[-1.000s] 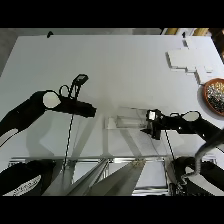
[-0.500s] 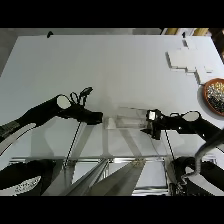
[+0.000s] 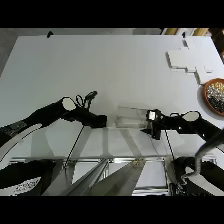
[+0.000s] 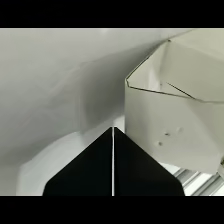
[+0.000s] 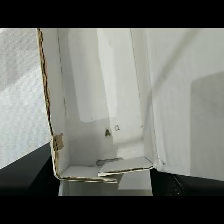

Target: Fold the box and place the chain.

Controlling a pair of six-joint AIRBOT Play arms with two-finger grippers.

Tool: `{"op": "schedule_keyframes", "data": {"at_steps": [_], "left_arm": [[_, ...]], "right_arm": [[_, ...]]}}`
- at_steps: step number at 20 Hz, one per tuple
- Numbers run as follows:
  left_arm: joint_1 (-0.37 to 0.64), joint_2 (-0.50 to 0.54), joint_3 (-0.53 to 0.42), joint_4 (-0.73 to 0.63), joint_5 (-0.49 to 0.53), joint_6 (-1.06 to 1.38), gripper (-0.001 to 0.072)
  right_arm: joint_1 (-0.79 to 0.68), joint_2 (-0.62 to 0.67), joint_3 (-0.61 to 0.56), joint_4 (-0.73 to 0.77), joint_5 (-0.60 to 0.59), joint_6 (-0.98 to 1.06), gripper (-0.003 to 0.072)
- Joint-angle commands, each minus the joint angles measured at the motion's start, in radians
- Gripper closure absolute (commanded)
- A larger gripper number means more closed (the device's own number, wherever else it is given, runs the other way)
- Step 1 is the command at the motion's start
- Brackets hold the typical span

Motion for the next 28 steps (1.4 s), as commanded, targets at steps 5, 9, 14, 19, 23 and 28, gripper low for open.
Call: {"op": "schedule_keyframes", "data": {"at_steps": [5,9,14,19,23,28], "left_arm": [[-0.05,0.06,0.02,-0.043,0.055,0.032,0.0696],[-0.064,0.089,0.033,-0.05,0.072,0.027,0.0485],[-0.087,0.09,0.042,-0.07,0.099,0.027,0.0476],[-0.09,0.09,0.048,-0.077,0.11,0.027,0.039],[-0.117,0.087,0.058,-0.059,0.153,0.002,0.0307],[-0.173,0.046,0.149,0.125,0.136,-0.173,0.0307]], "right_arm": [[0.0,0.0,0.0,0.0,0.0,0.0,0.0292],[0.0,0.0,0.0,0.0,0.0,0.0,0.0292],[0.0,0.0,0.0,0.0,0.0,0.0,0.0292],[0.0,0.0,0.0,0.0,0.0,0.0,0.0292],[0.0,0.0,0.0,0.0,0.0,0.0,0.0292],[0.0,0.0,0.0,0.0,0.0,0.0,0.0293]]}}
